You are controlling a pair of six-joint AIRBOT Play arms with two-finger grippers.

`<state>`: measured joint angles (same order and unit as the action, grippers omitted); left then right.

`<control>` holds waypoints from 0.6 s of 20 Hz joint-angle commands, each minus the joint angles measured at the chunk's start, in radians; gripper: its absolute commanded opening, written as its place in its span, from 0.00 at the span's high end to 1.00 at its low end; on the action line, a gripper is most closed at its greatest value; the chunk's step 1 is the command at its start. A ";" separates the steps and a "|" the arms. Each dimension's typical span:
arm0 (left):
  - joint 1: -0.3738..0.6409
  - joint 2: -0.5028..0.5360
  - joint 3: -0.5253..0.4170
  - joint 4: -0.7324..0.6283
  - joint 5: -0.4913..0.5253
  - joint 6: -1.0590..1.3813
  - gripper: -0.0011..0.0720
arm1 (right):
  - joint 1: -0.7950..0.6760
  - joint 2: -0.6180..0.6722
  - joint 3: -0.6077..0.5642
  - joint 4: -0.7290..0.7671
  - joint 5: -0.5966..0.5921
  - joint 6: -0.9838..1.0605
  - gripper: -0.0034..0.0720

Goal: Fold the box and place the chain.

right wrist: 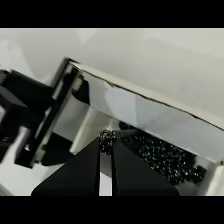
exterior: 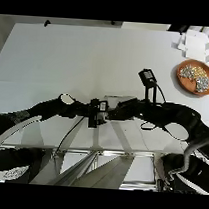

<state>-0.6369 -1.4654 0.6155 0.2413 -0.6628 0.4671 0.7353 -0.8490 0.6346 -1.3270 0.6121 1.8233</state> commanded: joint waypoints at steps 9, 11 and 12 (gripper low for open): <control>-0.001 0.000 0.001 0.000 0.000 0.000 0.89 | 0.001 -0.177 0.001 -0.004 0.062 0.000 0.68; -0.001 0.000 0.001 0.000 0.000 0.000 0.89 | 0.001 -0.174 0.002 0.000 0.074 0.000 0.68; -0.001 0.000 0.001 0.000 0.000 0.000 0.89 | 0.001 -0.167 0.002 0.000 0.086 0.000 0.68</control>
